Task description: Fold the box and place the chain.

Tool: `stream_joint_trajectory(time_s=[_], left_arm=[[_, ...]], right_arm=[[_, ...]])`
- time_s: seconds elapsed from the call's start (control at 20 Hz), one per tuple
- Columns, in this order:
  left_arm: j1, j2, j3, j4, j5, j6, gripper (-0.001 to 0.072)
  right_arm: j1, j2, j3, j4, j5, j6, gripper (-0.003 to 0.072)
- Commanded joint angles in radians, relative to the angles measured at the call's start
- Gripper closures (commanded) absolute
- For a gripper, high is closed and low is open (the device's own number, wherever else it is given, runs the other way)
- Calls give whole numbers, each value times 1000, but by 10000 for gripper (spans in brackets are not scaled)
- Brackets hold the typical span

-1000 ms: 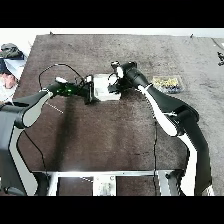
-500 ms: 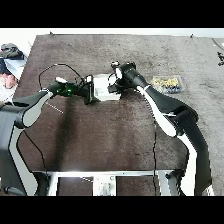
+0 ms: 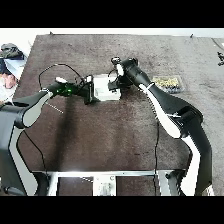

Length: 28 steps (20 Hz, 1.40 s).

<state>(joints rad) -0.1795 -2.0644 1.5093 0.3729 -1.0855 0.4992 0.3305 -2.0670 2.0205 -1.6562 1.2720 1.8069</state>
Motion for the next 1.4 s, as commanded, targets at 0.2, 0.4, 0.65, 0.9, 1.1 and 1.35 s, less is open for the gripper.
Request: stream_joint_trajectory(time_s=[0.2, 0.4, 0.65, 0.9, 1.1, 1.35], left_arm=[[1, 0, 0, 0, 0, -2, 433], [1, 0, 0, 0, 0, -2, 433], [1, 0, 0, 0, 1, -1, 433], [1, 0, 0, 0, 2, -1, 433], [1, 0, 0, 0, 3, -1, 433], [1, 0, 0, 0, 3, -1, 433]], right_arm=[[-1, 118, -23, 3, 51, -187, 138], [-48, 320, -195, 2, -194, -245, 472], [-240, 530, -462, 3, -369, -252, 309], [-484, 510, -541, 106, -422, -328, 309], [-589, 413, -539, 297, -394, -514, 309], [-594, 290, -476, 290, -335, -551, 309]])
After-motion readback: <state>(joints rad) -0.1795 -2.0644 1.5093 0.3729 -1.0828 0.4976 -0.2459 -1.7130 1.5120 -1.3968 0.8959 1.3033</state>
